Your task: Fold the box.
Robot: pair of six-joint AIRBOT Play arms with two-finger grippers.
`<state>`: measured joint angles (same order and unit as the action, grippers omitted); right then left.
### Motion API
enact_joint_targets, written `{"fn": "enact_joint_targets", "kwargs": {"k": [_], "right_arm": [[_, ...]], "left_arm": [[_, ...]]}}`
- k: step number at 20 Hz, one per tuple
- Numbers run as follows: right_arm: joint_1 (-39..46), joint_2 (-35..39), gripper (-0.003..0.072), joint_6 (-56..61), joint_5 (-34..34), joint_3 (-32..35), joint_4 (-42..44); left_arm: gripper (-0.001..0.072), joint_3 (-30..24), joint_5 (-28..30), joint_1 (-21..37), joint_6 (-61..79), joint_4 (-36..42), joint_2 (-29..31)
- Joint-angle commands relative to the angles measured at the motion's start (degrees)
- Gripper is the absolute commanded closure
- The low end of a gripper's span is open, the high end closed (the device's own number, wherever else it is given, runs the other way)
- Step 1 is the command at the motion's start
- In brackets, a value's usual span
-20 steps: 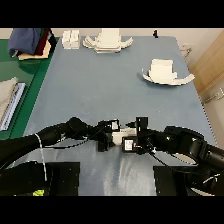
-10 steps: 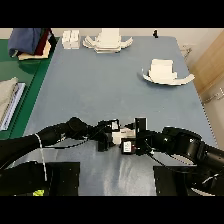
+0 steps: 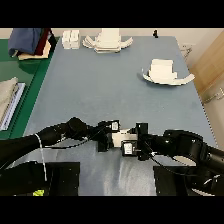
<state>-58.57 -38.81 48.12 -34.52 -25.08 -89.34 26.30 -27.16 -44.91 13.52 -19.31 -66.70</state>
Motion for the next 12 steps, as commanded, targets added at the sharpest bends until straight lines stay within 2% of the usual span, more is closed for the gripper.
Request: {"fn": "enact_joint_targets", "kwargs": {"k": [1, 7, 12], "right_arm": [[-0.04, -0.90, 0.0175, 0.00, -1.05, 0.04, 0.63], [0.02, -3.13, 0.0175, 0.70, 5.09, 0.02, -6.82], [0.02, -1.18, 0.0175, 0.98, 5.18, -0.09, -7.56]], "left_arm": [[0.0187, 0.00, 0.02, -0.02, -0.07, 0.00, 0.00], [0.0187, 0.00, 0.04, -0.02, -0.07, 0.00, -0.02], [0.0187, 0.00, 0.04, -0.02, -0.07, 0.00, 0.00]]}}
